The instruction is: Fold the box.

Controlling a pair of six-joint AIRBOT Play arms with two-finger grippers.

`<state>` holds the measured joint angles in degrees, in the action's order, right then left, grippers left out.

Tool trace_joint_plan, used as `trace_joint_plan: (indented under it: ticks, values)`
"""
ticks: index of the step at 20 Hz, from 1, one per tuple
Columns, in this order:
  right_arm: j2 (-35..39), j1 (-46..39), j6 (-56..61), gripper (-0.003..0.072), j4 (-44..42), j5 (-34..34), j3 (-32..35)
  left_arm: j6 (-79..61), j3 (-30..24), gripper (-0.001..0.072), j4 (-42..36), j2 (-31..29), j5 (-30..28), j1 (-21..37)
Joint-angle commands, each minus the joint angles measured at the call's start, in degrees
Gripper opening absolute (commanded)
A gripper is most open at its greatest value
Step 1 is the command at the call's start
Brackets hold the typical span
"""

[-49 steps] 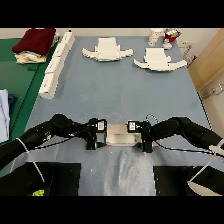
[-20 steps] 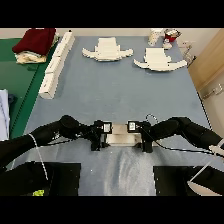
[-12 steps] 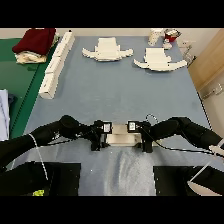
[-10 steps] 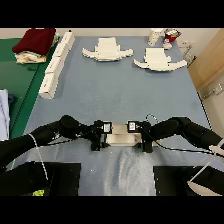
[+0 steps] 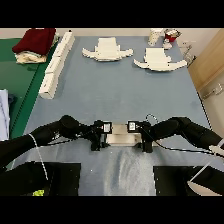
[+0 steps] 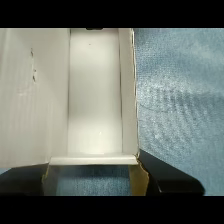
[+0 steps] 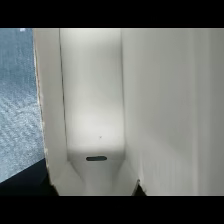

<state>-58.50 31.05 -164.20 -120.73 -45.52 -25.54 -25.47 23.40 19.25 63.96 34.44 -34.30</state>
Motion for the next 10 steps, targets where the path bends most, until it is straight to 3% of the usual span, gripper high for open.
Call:
trace_joint_plan:
  ticks: [1, 3, 10]
  values:
    - [-0.1, 0.0, 0.0, 0.0559, -0.2, 0.0, 0.0, 0.0, 0.0, 0.0465, 0.0, 0.0, 0.0, 0.0]
    - [0.3, 0.0, 1.0, 0.0720, 0.1, -0.3, 0.0, 0.0, 0.0, 0.0465, 0.0, 0.0, 0.0, 0.0]
    - [8.6, 0.0, 27.8, 0.0720, 18.0, -11.6, -4.7, 0.0, 0.0, 0.0464, 0.0, 0.0, 0.0, 0.0]
